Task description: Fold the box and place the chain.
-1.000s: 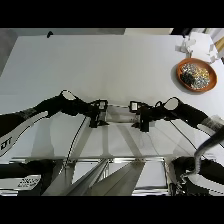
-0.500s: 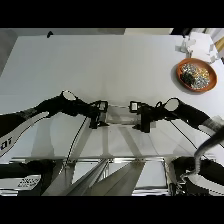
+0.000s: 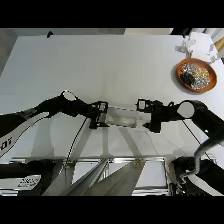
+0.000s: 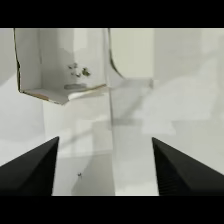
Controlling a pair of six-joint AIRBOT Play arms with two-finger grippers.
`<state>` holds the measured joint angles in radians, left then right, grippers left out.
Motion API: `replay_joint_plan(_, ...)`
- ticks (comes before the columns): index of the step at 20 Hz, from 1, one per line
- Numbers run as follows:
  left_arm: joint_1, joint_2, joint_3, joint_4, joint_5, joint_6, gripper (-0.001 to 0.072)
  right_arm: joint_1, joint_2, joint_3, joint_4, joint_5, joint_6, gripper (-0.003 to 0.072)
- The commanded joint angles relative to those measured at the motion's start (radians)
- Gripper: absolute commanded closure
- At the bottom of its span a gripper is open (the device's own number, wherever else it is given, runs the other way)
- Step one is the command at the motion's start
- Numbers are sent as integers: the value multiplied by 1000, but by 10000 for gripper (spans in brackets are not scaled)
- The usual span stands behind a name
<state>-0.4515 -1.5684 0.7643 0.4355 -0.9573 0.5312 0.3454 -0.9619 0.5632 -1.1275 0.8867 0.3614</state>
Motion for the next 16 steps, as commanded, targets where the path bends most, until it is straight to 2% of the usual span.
replay_joint_plan(1,1,0,1,0,3,0,455,0,121,1,1,37,98,268)
replay_joint_plan(3,1,0,1,0,3,0,455,0,144,1,147,50,105,582)
replay_joint_plan(4,1,0,1,0,3,0,455,0,140,0,229,51,104,667)
replay_joint_plan(7,1,0,1,0,3,0,455,0,95,0,435,-20,101,667)
replay_joint_plan(10,1,0,1,0,3,0,455,0,0,0,602,-178,98,668)
replay_joint_plan(13,1,0,1,0,3,0,455,0,-120,0,669,-293,120,668)
replay_joint_plan(16,1,0,1,0,3,0,455,0,-212,0,664,-346,187,668)
